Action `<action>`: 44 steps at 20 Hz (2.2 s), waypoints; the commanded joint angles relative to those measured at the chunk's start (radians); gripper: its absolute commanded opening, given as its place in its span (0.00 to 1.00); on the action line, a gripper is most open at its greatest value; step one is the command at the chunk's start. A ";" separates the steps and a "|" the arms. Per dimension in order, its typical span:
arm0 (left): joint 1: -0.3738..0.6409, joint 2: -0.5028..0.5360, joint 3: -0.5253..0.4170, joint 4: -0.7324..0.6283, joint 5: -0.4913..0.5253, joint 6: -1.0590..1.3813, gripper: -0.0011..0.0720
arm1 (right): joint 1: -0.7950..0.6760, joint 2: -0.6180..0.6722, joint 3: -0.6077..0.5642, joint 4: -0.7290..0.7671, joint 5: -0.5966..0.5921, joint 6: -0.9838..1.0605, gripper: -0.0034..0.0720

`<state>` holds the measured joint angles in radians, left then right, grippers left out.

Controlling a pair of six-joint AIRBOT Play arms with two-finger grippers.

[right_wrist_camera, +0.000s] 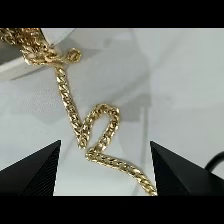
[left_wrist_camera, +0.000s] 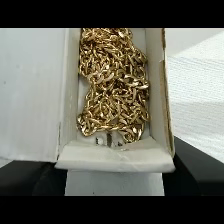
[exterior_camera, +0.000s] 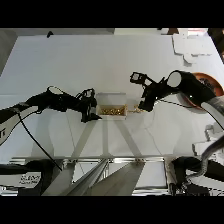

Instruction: Fold the box and place the chain.

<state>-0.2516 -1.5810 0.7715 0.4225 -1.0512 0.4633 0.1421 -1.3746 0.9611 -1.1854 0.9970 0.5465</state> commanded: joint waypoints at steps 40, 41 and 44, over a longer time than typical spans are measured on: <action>0.000 0.000 0.000 0.000 0.000 0.000 0.55 | 0.439 0.082 0.148 -0.004 -0.268 0.294 0.06; 0.000 0.000 0.000 0.000 0.000 0.000 0.55 | 0.453 0.057 0.153 -0.004 -0.269 0.294 0.06; 0.000 0.000 0.000 0.000 0.000 0.000 0.55 | 0.468 0.003 0.153 -0.005 -0.245 0.296 0.06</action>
<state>-0.2516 -1.5810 0.7715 0.4225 -1.0508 0.4633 0.5858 -1.3163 1.0977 -1.1892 0.7376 0.8303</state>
